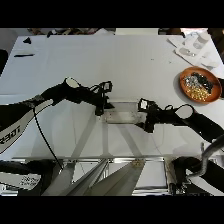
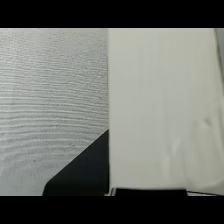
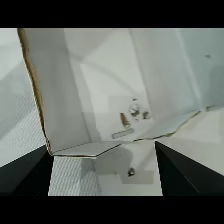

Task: Fold the box and place the chain.

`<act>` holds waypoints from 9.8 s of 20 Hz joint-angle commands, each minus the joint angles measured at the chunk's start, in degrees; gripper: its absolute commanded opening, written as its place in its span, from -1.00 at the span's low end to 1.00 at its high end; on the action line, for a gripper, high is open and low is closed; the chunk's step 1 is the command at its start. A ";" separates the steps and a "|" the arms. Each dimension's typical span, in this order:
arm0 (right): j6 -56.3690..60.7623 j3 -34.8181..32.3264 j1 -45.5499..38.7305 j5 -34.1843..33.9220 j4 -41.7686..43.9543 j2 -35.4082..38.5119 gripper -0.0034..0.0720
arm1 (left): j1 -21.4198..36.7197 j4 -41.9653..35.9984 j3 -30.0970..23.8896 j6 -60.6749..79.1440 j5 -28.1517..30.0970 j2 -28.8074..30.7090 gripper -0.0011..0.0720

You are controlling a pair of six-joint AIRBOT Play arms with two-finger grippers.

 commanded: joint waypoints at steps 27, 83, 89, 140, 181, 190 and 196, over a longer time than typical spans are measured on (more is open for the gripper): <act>-17.92 7.67 -6.82 7.15 6.45 -8.68 0.92 | -0.04 0.02 -0.02 0.02 -0.02 -0.04 -0.94; -25.24 15.78 -6.80 18.60 7.32 -27.78 0.23 | -0.04 0.02 -0.02 0.02 0.00 -0.04 -0.94; -25.24 15.78 -6.80 18.60 7.32 -27.78 0.23 | -0.04 0.02 -0.02 0.02 0.00 -0.04 -0.94; -25.24 15.78 -6.80 18.60 7.34 -27.78 0.23 | -3.08 2.32 -2.23 -41.33 24.41 15.13 -0.95; -25.24 15.78 -6.80 18.60 7.32 -27.78 0.23 | -2.08 27.32 -2.36 -42.27 -7.06 14.47 -0.95; -25.24 15.78 -6.80 18.60 7.34 -27.78 0.23 | -2.05 45.70 -2.36 -54.84 -8.09 12.55 -0.96; -25.24 15.78 -6.80 18.60 7.32 -27.78 0.23 | -2.10 44.76 -2.36 -54.82 -5.68 12.52 -0.94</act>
